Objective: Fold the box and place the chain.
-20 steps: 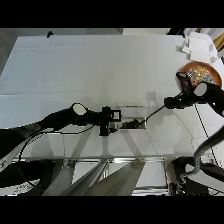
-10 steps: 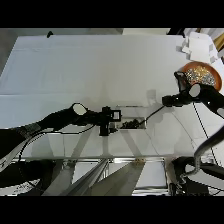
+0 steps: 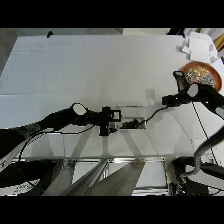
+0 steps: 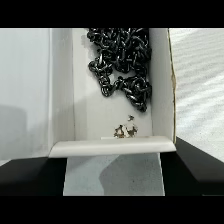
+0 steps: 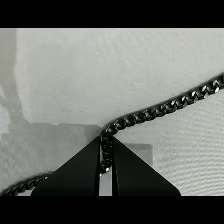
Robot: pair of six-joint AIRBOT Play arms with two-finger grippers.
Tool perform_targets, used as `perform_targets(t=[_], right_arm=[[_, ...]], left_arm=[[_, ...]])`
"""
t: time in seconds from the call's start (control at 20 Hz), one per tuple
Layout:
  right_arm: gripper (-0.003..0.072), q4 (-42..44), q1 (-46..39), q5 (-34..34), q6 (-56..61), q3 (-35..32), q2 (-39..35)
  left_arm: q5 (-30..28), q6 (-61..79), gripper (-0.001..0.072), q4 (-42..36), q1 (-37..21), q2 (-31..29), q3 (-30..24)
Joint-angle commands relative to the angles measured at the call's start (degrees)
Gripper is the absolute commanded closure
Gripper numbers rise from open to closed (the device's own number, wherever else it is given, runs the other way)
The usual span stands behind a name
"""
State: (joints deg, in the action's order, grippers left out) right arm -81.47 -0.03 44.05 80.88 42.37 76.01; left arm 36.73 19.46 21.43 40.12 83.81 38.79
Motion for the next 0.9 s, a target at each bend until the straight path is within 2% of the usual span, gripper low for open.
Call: perform_targets(t=[0.0, 0.15, 0.35, 0.55, 0.85], right_arm=[[0.0676, -1.3, 0.4, 1.4, -0.4, 0.0, -1.9], [0.0676, -1.3, 0.4, 3.1, -0.3, 0.0, -8.9], [0.0676, 1.4, 0.4, 9.6, -1.7, 0.0, -20.4], [0.0676, 9.4, 0.4, 18.2, -7.0, 0.0, -31.7], [0.0676, 19.7, 0.4, 28.9, -12.5, 0.0, -44.0]], left_arm=[[0.0, 0.0, 0.0435, 0.0, 0.0, 0.0, 0.0], [0.0, 0.0, 0.0435, 0.0, 0.0, 0.0, 0.0], [0.0, 0.0, 0.0435, 0.0, 0.0, 0.0, 0.0], [0.0, 0.0, 0.0435, 0.0, 0.0, 0.0, 0.0], [0.0, 0.0, 0.0435, 0.0, 0.0, 0.0, 0.0]])
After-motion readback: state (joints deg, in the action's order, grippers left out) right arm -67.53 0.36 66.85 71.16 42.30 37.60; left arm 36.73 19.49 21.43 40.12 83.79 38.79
